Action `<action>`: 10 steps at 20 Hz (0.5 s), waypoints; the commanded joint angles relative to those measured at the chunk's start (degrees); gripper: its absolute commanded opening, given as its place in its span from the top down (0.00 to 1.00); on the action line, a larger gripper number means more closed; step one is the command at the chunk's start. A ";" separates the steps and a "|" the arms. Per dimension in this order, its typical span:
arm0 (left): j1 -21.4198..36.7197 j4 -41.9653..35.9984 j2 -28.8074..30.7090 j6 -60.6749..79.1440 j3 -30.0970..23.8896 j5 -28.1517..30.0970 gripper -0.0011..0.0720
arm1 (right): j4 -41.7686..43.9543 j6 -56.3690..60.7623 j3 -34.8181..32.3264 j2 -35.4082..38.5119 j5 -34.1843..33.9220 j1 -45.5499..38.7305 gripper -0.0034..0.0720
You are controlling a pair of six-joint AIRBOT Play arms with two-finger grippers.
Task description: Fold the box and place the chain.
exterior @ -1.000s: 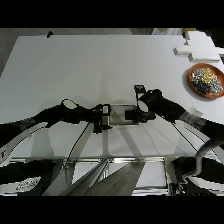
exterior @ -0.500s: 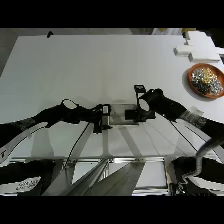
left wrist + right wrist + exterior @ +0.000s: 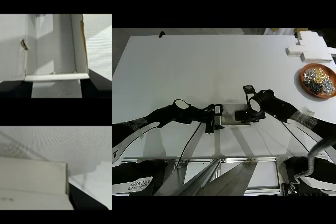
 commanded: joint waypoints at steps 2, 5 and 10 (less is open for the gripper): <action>0.00 -0.04 -0.02 -0.04 0.00 0.00 0.80 | -1.68 -9.70 0.09 5.35 1.92 0.02 0.50; 0.00 0.02 -0.02 -0.02 0.00 0.00 0.80 | -1.66 -16.41 0.15 13.88 3.48 -0.04 0.50; 0.00 0.00 -0.02 -0.04 0.00 0.00 0.80 | -4.42 -23.80 8.96 23.87 10.64 -5.03 0.50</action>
